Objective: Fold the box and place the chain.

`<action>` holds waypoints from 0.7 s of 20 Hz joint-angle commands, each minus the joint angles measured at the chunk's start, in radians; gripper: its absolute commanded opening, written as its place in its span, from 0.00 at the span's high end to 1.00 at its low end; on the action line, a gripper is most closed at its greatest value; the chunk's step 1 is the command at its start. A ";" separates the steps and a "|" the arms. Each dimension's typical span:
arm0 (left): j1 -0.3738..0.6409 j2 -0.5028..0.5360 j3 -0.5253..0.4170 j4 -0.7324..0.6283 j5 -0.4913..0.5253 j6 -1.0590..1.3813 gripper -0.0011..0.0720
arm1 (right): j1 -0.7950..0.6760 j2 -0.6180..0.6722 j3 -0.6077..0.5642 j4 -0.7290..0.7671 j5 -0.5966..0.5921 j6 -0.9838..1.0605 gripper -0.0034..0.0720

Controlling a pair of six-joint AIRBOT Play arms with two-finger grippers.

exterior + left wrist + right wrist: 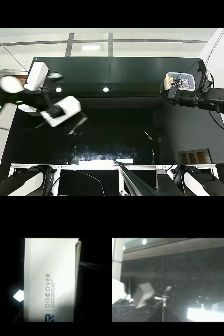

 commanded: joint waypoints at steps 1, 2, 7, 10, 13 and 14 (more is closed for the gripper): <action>0.369 0.085 -0.051 -0.031 -0.026 -0.069 0.92 | -0.008 0.002 0.001 -0.022 -0.005 -0.004 0.92; 0.457 0.090 -0.069 -0.051 -0.026 -0.068 0.92 | -0.009 0.002 0.001 -0.033 -0.005 -0.004 0.92; 0.632 0.071 -0.106 0.039 -0.012 -0.060 0.92 | -0.009 0.002 0.001 -0.052 -0.005 -0.004 0.92; 0.633 0.056 -0.106 0.096 0.030 -0.060 0.92 | -0.009 0.002 0.001 -0.053 -0.004 -0.004 0.92; 0.633 0.056 -0.105 0.187 0.070 -0.043 0.92 | -0.009 0.002 0.001 -0.054 0.003 -0.004 0.92; 0.633 0.056 -0.105 0.185 0.091 -0.014 0.92 | -0.009 0.002 0.001 -0.053 0.010 -0.003 0.92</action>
